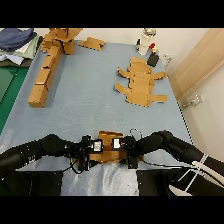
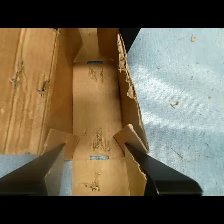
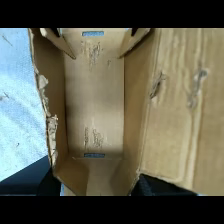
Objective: Fold the box.
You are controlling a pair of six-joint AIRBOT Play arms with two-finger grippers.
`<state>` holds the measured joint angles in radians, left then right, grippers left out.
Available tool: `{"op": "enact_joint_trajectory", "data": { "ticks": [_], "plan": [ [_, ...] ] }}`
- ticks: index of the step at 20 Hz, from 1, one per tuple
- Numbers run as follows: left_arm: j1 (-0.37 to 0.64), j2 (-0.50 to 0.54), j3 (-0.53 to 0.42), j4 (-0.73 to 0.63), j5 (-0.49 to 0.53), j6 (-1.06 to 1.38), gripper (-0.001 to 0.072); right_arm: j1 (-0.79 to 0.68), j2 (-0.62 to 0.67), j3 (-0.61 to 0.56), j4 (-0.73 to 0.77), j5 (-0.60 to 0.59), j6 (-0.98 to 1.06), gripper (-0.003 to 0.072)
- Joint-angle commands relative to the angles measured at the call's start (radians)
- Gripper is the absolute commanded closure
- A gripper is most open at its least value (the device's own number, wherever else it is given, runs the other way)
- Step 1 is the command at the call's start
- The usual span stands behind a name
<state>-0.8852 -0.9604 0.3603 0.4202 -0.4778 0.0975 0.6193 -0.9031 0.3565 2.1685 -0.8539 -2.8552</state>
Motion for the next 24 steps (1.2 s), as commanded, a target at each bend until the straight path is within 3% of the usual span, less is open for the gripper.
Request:
{"op": "enact_joint_trajectory", "data": {
  "ticks": [1,4,5,6,7,10,13,16,18,19,22,24],
  "plan": [
    [0.0,-0.001,0.0,-0.006,0.005,0.0,0.0091,0.0,0.0,0.001,0.0,0.0,0.0,0.0166],
    [0.0,-0.001,0.0,-0.005,0.006,-0.001,0.0091,0.0,0.0,0.001,0.0,0.0,0.0,0.0167],
    [0.0,0.0,0.0,-0.001,0.007,-0.005,0.0132,0.0,0.0,0.001,0.0,0.0,0.0,0.0166],
    [0.002,0.002,0.0,0.03,0.01,-0.029,0.0473,0.0,0.0,0.001,0.0,0.0,0.0,0.0166],
    [0.002,0.008,0.002,0.106,0.015,-0.072,0.0693,0.0,0.0,0.001,0.0,0.0,0.0,0.0166],
    [0.002,0.074,0.023,0.512,-0.013,-0.59,0.0695,0.0,0.0,0.001,0.0,0.0,0.0,0.0166],
    [0.002,0.23,0.067,0.918,-0.171,-1.193,0.0696,0.0,0.0,0.001,0.0,0.0,0.0,0.0166],
    [0.054,0.401,0.079,1.251,-0.362,-2.143,0.0696,0.0,0.0,0.001,0.0,0.0,0.0,0.0166],
    [0.125,0.458,0.045,1.249,-0.529,-2.37,0.0696,0.0,0.0,0.001,0.0,0.0,0.0,0.0167],
    [0.152,0.463,0.011,1.167,-0.533,-2.358,0.0696,0.0,0.0,0.001,0.0,0.0,0.0,0.0166],
    [0.161,0.434,-0.095,0.837,-0.374,-2.229,0.0697,0.0,0.0,0.001,0.0,0.0,0.0,0.0167],
    [0.123,0.396,-0.119,0.792,-0.299,-2.235,0.0697,0.0,0.0,0.001,0.0,0.0,0.0,0.0166]
  ]
}}
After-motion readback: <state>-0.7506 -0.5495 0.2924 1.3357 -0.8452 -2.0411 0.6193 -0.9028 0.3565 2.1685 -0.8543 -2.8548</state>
